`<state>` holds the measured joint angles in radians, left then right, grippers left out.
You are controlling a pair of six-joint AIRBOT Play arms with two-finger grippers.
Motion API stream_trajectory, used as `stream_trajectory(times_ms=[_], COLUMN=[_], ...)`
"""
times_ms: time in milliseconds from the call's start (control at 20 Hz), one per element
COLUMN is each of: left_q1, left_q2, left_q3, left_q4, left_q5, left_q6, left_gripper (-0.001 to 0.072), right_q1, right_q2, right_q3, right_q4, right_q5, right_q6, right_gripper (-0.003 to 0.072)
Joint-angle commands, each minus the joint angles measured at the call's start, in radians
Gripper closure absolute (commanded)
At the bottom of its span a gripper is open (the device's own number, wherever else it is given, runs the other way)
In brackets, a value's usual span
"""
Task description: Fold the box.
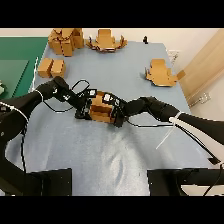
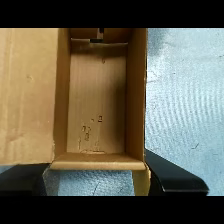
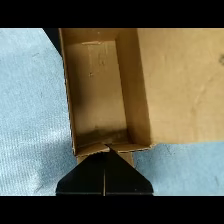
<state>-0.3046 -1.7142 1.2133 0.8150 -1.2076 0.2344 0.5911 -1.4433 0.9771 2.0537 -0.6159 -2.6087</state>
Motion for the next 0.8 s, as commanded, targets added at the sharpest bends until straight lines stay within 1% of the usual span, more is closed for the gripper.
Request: stream_trajectory(times_ms=[0,50,100,150,200,250,300,750], left_q1=[0.001,0.000,0.000,0.001,0.001,0.001,0.001,0.001], left_q2=[0.000,0.000,0.000,0.000,0.000,0.000,0.000,0.000], left_q3=[0.002,0.002,0.002,0.002,0.002,0.002,0.002,0.002], left_q4=[0.000,0.000,-0.002,-0.003,-0.003,-0.003,-0.003,-0.003], left_q5=[-0.003,-0.005,-0.004,-0.005,-0.004,-0.005,-0.005,-0.005], left_q6=[0.000,0.000,0.000,0.000,0.000,0.000,0.000,0.000], left_gripper=[0.0696,0.0696,0.0696,0.0696,0.0696,0.0696,0.0696,0.0696], right_q1=[0.003,0.003,0.003,0.003,0.003,0.003,0.003,0.003], right_q2=[-0.003,-0.004,-0.007,-0.013,-0.020,-0.026,-0.034,-0.051], right_q3=[0.019,0.021,0.021,0.022,0.022,0.022,0.022,0.022], right_q4=[0.026,0.027,0.028,0.031,0.039,0.051,0.060,0.061], right_q5=[-0.002,0.011,0.025,0.028,0.024,0.020,0.016,0.005], right_q6=[-0.011,-0.012,-0.011,-0.011,-0.011,-0.011,-0.011,-0.010], right_gripper=[0.0682,0.0635,0.0522,0.0477,0.0473,0.0394,0.0291,0.0284])
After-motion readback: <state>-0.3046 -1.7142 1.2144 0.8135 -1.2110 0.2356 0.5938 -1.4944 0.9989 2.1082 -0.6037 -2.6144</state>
